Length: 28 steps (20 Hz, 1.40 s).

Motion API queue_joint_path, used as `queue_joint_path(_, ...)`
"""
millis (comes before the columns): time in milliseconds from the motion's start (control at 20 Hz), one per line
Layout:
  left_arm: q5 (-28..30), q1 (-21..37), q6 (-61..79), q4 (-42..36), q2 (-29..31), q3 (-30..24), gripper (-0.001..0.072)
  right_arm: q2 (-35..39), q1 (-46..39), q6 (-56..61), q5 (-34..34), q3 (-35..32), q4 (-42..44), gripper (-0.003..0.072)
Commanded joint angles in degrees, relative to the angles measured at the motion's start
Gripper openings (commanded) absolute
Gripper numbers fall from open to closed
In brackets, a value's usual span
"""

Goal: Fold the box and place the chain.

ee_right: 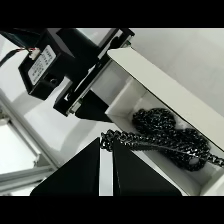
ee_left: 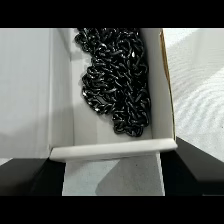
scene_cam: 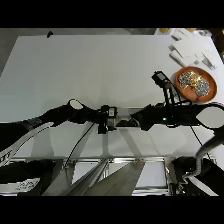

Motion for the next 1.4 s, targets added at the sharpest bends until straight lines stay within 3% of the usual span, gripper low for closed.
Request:
queue_joint_path(0, 0.0, 0.0, 0.0, 0.0, 0.0, 0.0, 0.0009, -3.7, 0.9, -0.2, -0.6, -0.2, -0.7, 0.0083)
queue_joint_path(100, 0.0, 0.0, 0.0, 0.0, 0.0, 0.0, 0.0009, -5.8, 0.9, -0.3, -0.1, -0.2, -1.0, 0.0278)
queue_joint_path(200, 0.0, 0.0, 0.0, 0.0, 0.0, 0.0, 0.0009, -6.3, 0.0, -0.3, 0.7, 1.4, -1.3, 0.0302)
queue_joint_path(250, 0.0, 0.0, 0.0, 0.0, 0.0, 0.0, 0.0009, -6.3, -1.6, -0.5, 2.1, 4.0, -1.3, 0.029)
queue_joint_path(300, 0.0, 0.0, 0.0, 0.0, 0.0, 0.0, 0.0009, -6.5, -4.2, -0.7, 4.0, 7.3, -1.3, 0.021)
queue_joint_path(350, 0.0, 0.0, 0.0, 0.0, 0.0, 0.0, 0.0009, -7.2, -7.9, -1.7, 6.7, 11.6, -1.3, 0.0032)
queue_joint_path(500, 0.0, 0.0, 0.0, 0.0, 0.0, 0.0, 0.0009, -9.5, -19.1, -1.5, 8.9, 19.9, -3.1, 0.0018)
queue_joint_path(550, 0.0, 0.0, 0.0, 0.0, 0.0, 0.0, 0.0009, -10.3, -21.8, -0.9, 8.3, 19.9, -5.9, 0.0018)
queue_joint_path(700, 0.0, 0.0, 0.0, 0.0, 0.0, 0.0, 0.0009, -15.4, -23.4, 8.4, 9.4, 18.9, -25.6, 0.0018)
queue_joint_path(850, 0.0, 0.0, 0.0, 0.0, 0.0, 0.0, 0.0009, -21.3, -23.4, 10.9, 8.7, 15.1, -31.3, 0.0021)
queue_joint_path(900, 0.0, 0.0, 0.0, 0.0, 0.0, 0.0, 0.0009, -22.9, -23.4, 10.9, 8.7, 13.9, -31.8, 0.0057)
queue_joint_path(1000, 0.0, 0.0, 0.0, 0.0, 0.0, 0.0, 0.0009, -25.8, -23.4, 11.0, 8.0, 11.4, -32.2, 0.0291)
queue_joint_path(1050, 0.0, 0.0, 0.0, 0.0, 0.0, 0.0, 0.0009, -26.6, -23.4, 11.0, 7.1, 10.5, -32.1, 0.0321)
queue_joint_path(1350, 0.0, 0.0, 0.0, 0.0, 0.0, 0.0, 0.0009, -30.8, -21.2, 11.0, 0.6, 8.8, -32.2, 0.0321)
